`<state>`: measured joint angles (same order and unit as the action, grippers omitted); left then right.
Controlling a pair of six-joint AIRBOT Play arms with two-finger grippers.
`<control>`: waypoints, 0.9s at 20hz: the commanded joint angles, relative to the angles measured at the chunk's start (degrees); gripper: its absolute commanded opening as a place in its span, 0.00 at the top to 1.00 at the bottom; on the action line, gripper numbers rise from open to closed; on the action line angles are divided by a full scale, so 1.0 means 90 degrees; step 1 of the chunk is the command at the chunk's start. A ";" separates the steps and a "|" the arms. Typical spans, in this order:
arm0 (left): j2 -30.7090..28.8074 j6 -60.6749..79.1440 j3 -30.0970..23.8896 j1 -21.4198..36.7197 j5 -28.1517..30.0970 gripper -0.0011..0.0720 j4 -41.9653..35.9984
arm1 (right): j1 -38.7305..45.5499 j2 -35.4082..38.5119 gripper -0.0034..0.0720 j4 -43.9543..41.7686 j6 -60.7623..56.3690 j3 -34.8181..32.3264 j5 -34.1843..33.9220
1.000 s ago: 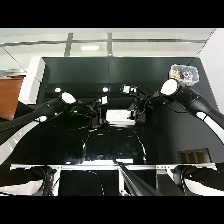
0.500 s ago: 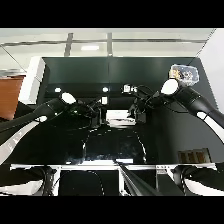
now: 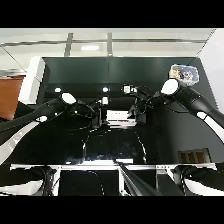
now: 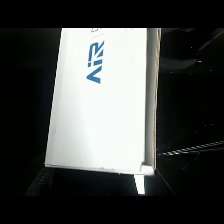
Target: Fold the box and place the chain.
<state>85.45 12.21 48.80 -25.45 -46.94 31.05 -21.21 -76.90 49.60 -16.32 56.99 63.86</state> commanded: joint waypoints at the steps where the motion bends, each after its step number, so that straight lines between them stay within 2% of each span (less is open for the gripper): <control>1: -0.0005 -0.0002 0.0005 -0.0002 0.0017 0.53 0.0000 | 0.0002 -0.0005 0.67 0.0005 -0.0104 -0.0005 0.0068; 5: -0.0005 -0.0002 0.0005 -0.0002 0.0019 0.53 0.0000 | 0.0002 -0.0005 0.67 0.0007 -0.0148 -0.0005 0.0143; 6: -0.0005 -0.0002 0.0005 -0.0002 0.0019 0.53 0.0000 | 0.0002 -0.0005 0.53 0.0007 -0.0148 -0.0005 0.0146; 18: -0.0005 -0.0002 0.0005 -0.0002 0.0022 0.53 0.0000 | -0.0002 -0.0017 0.54 0.0002 -0.0199 -0.0148 0.0223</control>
<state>85.45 12.23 48.80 -25.47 -46.72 31.07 -21.21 -77.01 49.54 -17.82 56.27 65.30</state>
